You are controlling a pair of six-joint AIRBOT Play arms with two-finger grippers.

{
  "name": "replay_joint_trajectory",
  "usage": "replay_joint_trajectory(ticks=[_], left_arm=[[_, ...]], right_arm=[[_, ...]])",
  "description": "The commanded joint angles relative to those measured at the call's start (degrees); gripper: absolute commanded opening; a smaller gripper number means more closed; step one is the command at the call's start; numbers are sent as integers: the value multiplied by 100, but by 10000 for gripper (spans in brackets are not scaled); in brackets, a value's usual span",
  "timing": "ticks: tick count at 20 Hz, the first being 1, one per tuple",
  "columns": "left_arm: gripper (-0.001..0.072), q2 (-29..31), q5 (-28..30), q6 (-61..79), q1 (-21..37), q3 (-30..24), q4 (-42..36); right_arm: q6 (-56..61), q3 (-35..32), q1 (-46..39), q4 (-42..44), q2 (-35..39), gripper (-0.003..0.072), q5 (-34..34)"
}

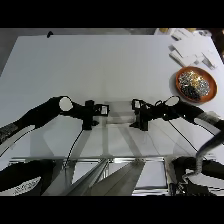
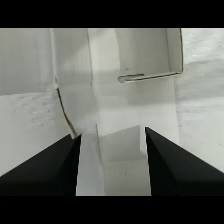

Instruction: Fold the box and place the chain.

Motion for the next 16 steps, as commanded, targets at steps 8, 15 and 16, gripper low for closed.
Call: replay_joint_trajectory(ticks=[8,15,16], left_arm=[[309,-162,125,726,-203,-39,-776],[129,-179,402,940,-308,-39,-1248],[129,-199,402,1064,-345,-39,-1316]], right_arm=[[2,4,-2,2,4,398,0],[2,4,-2,2,4,398,0],[2,4,-2,2,4,398,0]])
